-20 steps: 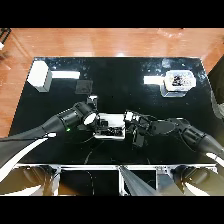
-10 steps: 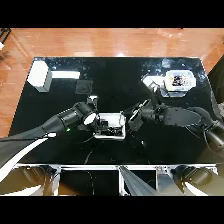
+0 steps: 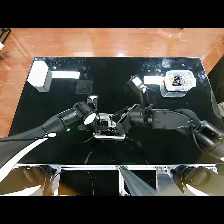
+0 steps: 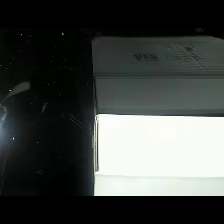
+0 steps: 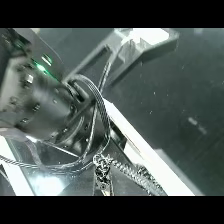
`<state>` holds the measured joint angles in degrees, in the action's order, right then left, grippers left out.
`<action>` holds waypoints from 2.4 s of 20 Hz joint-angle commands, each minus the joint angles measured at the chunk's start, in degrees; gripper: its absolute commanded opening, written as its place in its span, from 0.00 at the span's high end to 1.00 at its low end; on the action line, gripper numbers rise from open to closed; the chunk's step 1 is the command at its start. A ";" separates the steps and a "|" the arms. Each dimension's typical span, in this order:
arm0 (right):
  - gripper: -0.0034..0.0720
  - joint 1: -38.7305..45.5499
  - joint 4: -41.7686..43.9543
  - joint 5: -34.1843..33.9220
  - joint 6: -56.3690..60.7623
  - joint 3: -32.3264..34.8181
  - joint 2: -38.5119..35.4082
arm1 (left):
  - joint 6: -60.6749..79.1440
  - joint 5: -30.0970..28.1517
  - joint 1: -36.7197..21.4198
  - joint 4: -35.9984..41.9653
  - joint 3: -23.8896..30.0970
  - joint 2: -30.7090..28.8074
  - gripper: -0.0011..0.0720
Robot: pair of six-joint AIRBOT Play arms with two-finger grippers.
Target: Fold the box and place the chain.
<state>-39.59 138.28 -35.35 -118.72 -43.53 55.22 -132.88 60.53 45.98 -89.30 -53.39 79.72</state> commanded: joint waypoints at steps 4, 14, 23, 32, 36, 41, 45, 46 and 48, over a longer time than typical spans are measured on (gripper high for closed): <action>0.11 1.95 -1.03 -3.13 1.55 -0.09 0.98 | 0.02 -0.04 0.00 0.02 -0.04 0.02 0.96; 0.11 31.98 -7.21 -32.20 4.20 -0.07 -10.78 | -0.22 0.31 0.00 0.24 -0.22 -0.07 0.45; 0.11 37.42 -13.18 -33.92 6.69 -0.07 -11.06 | 13.31 12.87 0.11 -5.03 -10.08 -10.54 0.22; 0.01 34.75 -3.54 -25.79 6.80 -0.39 -10.45 | 24.96 26.69 -19.41 -7.39 0.63 -44.15 0.22; 0.01 23.98 -10.95 -16.65 19.47 -10.14 -1.81 | 36.79 14.67 -38.77 15.17 10.05 -45.07 0.21; 0.01 14.64 -31.04 -24.28 37.09 -24.74 13.84 | 45.72 1.46 -42.71 28.09 15.13 -39.06 0.21; 0.01 12.39 -24.87 -24.11 21.64 -25.86 20.68 | 49.13 2.64 -41.44 27.78 15.10 -36.39 0.21; 0.01 12.37 -20.92 -25.40 15.93 -25.99 21.84 | 49.86 2.67 -41.44 27.85 15.13 -36.11 0.21; 0.01 11.26 -19.37 -26.23 12.02 -25.99 22.80 | 49.07 4.79 -41.44 28.39 15.19 -36.06 0.21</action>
<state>-26.76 115.07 -59.77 -97.45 -68.55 74.98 -85.34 64.51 4.67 -62.67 -38.54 42.89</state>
